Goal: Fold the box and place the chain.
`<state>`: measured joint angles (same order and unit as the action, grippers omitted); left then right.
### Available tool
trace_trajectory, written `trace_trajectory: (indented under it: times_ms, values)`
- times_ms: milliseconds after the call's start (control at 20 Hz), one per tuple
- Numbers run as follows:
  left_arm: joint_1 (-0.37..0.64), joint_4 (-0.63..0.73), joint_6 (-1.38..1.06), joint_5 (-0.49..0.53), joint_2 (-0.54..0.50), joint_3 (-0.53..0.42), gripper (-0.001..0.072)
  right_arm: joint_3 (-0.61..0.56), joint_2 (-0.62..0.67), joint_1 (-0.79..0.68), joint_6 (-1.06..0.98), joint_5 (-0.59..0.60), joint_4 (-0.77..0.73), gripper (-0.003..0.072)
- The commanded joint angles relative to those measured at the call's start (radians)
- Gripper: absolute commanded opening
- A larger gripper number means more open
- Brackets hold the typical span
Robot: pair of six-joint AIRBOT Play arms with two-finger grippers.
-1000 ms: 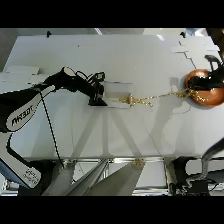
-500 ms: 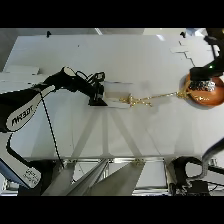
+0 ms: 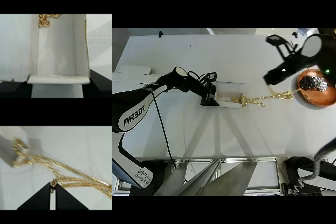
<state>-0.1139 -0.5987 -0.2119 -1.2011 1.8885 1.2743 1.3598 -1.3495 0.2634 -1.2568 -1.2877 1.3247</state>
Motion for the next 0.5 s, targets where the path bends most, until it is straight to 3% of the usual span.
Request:
trace_trajectory:
  times_ms: [0, 250, 450]
  values:
    - [0.000, 0.000, 0.000, 0.000, 0.000, 0.000, 0.0316, 0.001, -0.010, 0.106, 0.011, 0.122, -0.177, 0.0011]
    - [0.000, 0.000, 0.000, 0.000, 0.000, 0.000, 0.0316, 0.002, -0.065, 0.166, 0.157, 0.204, -0.423, 0.0008]
    - [0.000, 0.000, 0.000, 0.000, 0.000, 0.000, 0.0316, 0.002, -0.126, 0.178, 0.194, 0.207, -0.465, 0.0008]
